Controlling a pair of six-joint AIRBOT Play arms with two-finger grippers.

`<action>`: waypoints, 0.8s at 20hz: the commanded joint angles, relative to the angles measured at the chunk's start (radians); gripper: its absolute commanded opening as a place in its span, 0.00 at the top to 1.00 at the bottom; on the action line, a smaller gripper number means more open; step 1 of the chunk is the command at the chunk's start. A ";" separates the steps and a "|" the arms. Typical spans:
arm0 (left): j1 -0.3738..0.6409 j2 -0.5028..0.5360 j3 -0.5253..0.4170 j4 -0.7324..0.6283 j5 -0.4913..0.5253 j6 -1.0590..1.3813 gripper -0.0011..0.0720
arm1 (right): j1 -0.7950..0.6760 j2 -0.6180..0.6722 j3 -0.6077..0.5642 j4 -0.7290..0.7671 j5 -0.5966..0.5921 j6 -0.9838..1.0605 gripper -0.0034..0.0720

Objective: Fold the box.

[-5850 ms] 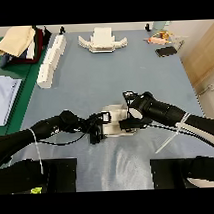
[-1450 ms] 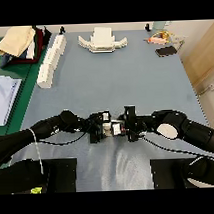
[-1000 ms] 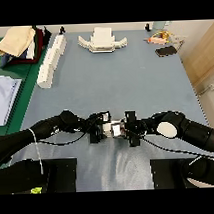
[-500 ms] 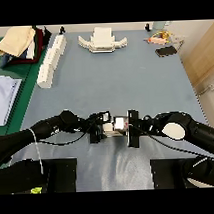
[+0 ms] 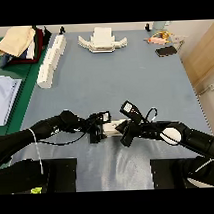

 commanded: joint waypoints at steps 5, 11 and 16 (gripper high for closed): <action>0.001 0.000 0.001 0.000 0.000 0.001 0.27 | 0.002 -0.002 -0.108 0.153 -0.098 -0.016 0.95; 0.001 0.000 0.001 0.000 0.000 0.001 0.27 | 0.002 -0.001 -0.121 0.160 -0.122 -0.016 0.95; 0.001 0.000 0.001 0.000 0.000 0.001 0.27 | 0.000 0.074 -0.090 0.155 -0.130 -0.016 0.95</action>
